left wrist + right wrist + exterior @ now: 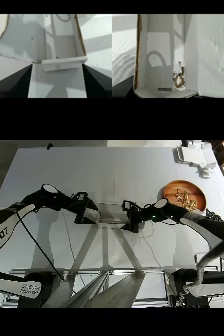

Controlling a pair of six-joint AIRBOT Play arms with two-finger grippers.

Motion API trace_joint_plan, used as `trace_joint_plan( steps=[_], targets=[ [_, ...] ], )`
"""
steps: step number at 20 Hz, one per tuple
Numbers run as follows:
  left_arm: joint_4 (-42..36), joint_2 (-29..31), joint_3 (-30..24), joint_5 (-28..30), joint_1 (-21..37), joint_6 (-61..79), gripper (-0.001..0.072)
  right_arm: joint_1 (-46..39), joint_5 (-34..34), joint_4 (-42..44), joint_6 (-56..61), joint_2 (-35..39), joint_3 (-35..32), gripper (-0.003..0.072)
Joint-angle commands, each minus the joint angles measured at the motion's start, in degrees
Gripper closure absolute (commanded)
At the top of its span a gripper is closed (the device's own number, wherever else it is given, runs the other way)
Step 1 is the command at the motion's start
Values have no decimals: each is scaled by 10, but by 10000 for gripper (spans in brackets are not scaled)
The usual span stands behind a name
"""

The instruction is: Fold the box and place the chain.

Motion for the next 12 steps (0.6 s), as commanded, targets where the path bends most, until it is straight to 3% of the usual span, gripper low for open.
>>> trace_joint_plan(
  steps=[1,7,12],
  targets=[
    [-1,-4,0,0,-5,-5,12,0,0,0,0,0,0,212],
    [-16,-34,0,43,-20,-43,13,0,0,0,0,0,0,212],
    [-12,-34,0,44,-26,-44,13,0,0,0,0,0,0,212]
  ],
)
